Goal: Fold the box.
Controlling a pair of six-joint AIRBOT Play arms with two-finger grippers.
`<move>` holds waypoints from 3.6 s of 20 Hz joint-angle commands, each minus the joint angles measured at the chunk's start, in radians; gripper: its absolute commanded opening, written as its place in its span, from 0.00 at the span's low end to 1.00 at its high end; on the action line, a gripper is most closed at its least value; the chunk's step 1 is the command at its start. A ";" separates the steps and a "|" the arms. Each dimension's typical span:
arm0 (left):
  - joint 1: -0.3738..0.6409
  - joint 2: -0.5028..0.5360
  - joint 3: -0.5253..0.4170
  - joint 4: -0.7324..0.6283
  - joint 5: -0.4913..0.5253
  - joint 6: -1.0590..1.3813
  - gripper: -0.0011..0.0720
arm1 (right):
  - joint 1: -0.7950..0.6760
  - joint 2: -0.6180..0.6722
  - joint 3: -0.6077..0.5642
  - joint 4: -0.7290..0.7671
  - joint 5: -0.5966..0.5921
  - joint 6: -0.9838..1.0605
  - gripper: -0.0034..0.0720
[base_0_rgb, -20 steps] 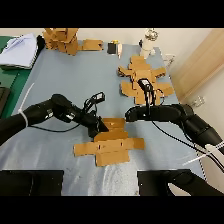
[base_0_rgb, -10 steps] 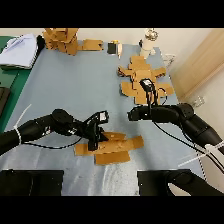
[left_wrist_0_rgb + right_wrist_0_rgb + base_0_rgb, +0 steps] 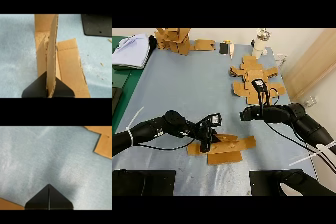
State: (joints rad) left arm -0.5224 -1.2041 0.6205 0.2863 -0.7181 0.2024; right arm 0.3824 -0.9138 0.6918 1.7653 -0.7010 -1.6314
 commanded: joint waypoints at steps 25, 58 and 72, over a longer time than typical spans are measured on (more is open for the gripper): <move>0.081 -0.050 0.018 -0.024 -0.127 0.043 0.04 | 0.000 -0.033 -0.001 0.003 0.017 0.001 0.05; 0.080 -0.050 0.018 -0.024 -0.154 0.040 0.04 | 0.597 0.343 -0.185 -0.083 -0.362 -0.035 0.05; 0.080 -0.050 0.018 -0.024 -0.154 0.040 0.04 | 0.940 0.339 -0.344 -0.253 -0.195 -0.184 0.73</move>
State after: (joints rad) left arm -0.4419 -1.2533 0.6392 0.2615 -0.8730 0.2424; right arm 1.2606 -0.5358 0.3653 1.6081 -0.9989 -1.8069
